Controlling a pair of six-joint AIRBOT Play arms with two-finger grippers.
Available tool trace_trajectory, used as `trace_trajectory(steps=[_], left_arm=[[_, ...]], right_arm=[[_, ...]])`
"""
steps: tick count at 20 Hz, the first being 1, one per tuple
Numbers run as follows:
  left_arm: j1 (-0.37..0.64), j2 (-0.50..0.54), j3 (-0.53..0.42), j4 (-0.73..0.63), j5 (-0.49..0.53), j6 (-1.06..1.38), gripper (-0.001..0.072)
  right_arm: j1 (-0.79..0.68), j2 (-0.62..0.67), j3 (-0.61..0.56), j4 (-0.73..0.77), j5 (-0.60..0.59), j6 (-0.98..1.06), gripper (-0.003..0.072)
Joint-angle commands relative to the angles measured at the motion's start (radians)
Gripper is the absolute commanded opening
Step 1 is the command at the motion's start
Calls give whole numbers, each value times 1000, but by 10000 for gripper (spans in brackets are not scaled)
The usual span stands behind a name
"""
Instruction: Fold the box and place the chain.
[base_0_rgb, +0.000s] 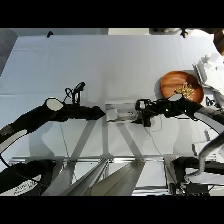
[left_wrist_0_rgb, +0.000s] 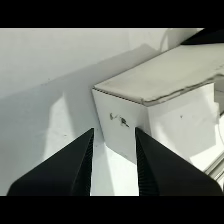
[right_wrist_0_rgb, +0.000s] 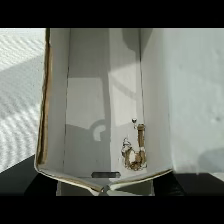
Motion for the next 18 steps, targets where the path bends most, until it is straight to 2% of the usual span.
trace_trajectory(steps=[1, 12, 14, 18], left_arm=[[1, 19, -1, 7, -3, 0, 295], [-8, 19, -1, 5, -9, 5, 299], [-8, 19, -1, 3, -24, 22, 417], [-9, 19, -1, -6, -29, 21, 420]], right_arm=[[0, 0, 1, 0, 0, 0, 524], [0, 0, 1, 0, 0, 0, 524], [0, 0, 1, 0, 0, 0, 524], [0, 0, 1, 0, 0, 0, 524]])
